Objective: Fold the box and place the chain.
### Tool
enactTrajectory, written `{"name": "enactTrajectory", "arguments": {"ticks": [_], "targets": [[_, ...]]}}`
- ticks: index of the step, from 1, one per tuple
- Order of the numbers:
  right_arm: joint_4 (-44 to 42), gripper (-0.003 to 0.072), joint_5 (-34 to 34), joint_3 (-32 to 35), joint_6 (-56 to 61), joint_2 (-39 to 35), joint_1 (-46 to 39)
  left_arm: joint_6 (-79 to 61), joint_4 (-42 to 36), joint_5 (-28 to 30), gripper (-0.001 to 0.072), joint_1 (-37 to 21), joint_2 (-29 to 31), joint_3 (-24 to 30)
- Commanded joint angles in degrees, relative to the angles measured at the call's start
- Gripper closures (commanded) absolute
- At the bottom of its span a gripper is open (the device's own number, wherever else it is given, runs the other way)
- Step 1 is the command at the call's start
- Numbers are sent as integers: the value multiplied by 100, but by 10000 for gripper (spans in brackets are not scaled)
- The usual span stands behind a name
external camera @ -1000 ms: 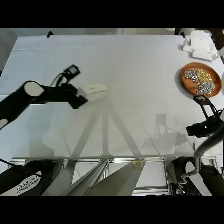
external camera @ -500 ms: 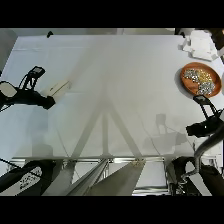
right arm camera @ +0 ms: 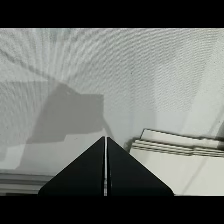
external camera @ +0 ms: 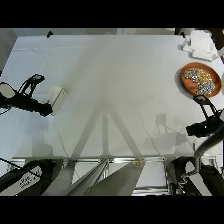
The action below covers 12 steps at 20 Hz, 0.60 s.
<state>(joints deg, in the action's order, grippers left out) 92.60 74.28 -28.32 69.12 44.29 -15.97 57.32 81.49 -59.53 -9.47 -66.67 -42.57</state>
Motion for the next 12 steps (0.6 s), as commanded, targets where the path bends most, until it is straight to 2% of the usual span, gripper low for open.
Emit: {"name": "enactTrajectory", "arguments": {"ticks": [1,8,12], "targets": [[0,672,2,-7,0,4,-4,17,15,-15,7,-7,321,-2],[-2,672,2,-7,0,4,-4,13,-481,96,10,-4,1759,-2],[-2,672,2,-7,0,4,-4,13,-459,96,11,175,2107,-2]]}}
